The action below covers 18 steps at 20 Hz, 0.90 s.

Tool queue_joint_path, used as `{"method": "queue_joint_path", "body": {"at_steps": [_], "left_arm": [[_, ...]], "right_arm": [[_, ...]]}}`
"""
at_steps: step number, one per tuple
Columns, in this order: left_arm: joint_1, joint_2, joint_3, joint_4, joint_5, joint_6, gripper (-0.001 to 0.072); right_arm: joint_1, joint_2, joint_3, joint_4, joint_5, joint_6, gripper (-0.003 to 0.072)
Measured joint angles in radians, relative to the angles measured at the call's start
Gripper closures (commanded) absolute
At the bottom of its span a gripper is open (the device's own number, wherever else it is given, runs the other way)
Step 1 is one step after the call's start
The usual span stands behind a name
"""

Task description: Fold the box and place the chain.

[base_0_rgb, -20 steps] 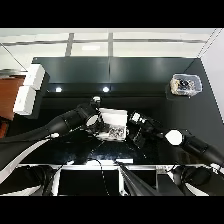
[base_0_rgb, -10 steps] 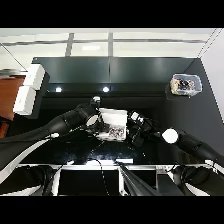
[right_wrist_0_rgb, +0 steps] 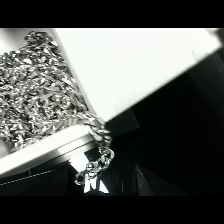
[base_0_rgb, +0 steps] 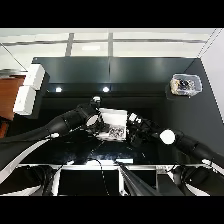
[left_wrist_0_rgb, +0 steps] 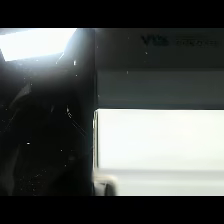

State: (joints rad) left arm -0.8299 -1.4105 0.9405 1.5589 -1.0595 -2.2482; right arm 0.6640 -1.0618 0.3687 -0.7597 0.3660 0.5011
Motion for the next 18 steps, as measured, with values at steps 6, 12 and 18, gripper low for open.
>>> {"method": "queue_joint_path", "body": {"at_steps": [6, 12, 18], "left_arm": [[0.000, 0.000, 0.000, 0.000, 0.000, 0.000, 0.0677], [0.000, 0.000, 0.000, 0.000, 0.000, 0.000, 0.0677], [0.000, 0.000, 0.000, 0.001, -0.001, -0.001, 0.0676]], "right_arm": [[0.033, -0.003, 0.000, 0.000, -0.045, 0.003, 0.0619], [0.037, 0.003, 0.002, 0.000, -0.047, 0.005, 0.0657], [0.033, 0.078, 0.013, -0.001, -0.023, 0.033, 0.0657]]}}
